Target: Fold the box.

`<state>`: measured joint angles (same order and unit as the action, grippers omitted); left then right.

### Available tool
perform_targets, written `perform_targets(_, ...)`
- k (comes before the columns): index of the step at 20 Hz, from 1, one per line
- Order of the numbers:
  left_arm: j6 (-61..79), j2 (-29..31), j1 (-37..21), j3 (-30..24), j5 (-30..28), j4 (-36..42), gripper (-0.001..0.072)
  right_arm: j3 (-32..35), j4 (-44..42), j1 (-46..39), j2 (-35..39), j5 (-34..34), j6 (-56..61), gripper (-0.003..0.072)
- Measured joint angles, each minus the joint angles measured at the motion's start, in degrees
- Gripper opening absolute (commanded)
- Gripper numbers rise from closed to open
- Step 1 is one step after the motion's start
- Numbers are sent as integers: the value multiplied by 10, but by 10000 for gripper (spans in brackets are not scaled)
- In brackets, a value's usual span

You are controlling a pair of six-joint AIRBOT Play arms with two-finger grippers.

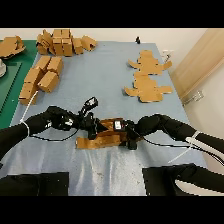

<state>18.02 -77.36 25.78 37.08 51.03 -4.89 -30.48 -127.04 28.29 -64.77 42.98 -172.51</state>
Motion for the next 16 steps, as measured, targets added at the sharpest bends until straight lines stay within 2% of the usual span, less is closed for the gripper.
perform_targets(3,-8,0,0,0,4,0,13,0,0,0,0,0,0,598)
perform_targets(4,-11,0,0,0,6,1,41,0,0,0,0,0,0,597)
perform_targets(5,-11,0,0,0,8,1,360,0,0,0,0,-1,0,598)
perform_targets(6,-11,0,0,0,8,-1,510,0,0,0,0,-3,0,597)
perform_targets(11,-25,8,-4,0,15,4,512,0,0,-1,0,-3,0,598)
perform_targets(14,-43,41,-22,1,19,-19,513,0,0,-1,0,-2,0,598)
perform_targets(16,-81,78,-39,1,19,-66,512,0,0,-1,0,-2,0,598)
